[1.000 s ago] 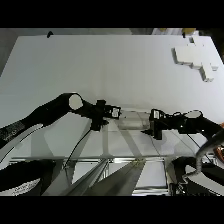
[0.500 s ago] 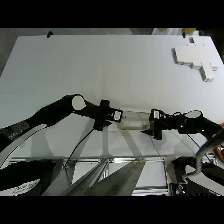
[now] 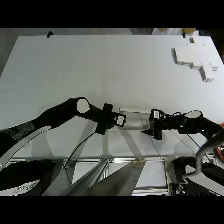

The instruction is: Fold the box and place the chain.

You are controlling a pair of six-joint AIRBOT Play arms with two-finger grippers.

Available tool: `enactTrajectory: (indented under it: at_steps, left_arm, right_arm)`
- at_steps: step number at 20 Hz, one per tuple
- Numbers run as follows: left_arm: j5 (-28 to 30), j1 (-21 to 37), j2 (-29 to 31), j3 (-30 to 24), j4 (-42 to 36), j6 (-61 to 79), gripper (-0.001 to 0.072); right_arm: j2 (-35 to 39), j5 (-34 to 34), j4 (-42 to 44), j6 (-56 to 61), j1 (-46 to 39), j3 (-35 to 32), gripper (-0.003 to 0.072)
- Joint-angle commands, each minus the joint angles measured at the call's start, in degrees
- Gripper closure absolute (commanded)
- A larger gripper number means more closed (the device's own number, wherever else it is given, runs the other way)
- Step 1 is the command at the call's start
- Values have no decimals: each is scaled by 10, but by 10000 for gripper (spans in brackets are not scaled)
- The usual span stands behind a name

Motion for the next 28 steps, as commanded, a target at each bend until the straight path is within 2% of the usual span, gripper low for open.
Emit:
enactTrajectory:
  at_steps: [1, 10, 14, 15, 17, 20, 21, 22, 24, 25, 28]
  left_arm:
    - [-2, -1, -1, 0, -19, 0, 579]
    - [76, -30, -20, 0, -95, 0, 580]
    - [81, -33, -20, 0, -99, -17, 561]
    - [80, -33, -20, 0, -99, -30, 499]
    - [81, -36, -20, 0, -99, -52, 194]
    - [78, -37, -20, 0, -98, -78, 179]
    - [74, -37, -18, 0, -96, -96, 193]
    - [64, -36, -14, 0, -87, -125, 288]
    - [33, -32, 9, 0, -40, -200, 593]
    - [6, -25, 28, 0, -12, -241, 702]
    - [-56, 9, 97, 0, 81, -421, 706]
  right_arm:
    - [0, 0, 0, 0, 0, 0, 346]
    - [0, 0, 0, 0, 0, 0, 346]
    - [0, 0, 0, 0, 0, 0, 346]
    - [0, 0, 0, 0, 0, 0, 346]
    - [0, 0, 0, 0, 0, 0, 346]
    - [0, 0, 0, 0, 0, 0, 346]
    - [0, 0, 0, 0, 0, 0, 346]
    - [0, 0, 0, 0, 0, 0, 346]
    - [0, 0, 0, 0, 0, 0, 346]
    - [0, 0, 0, 0, 0, 0, 346]
    - [0, 0, 0, 0, 0, 0, 346]
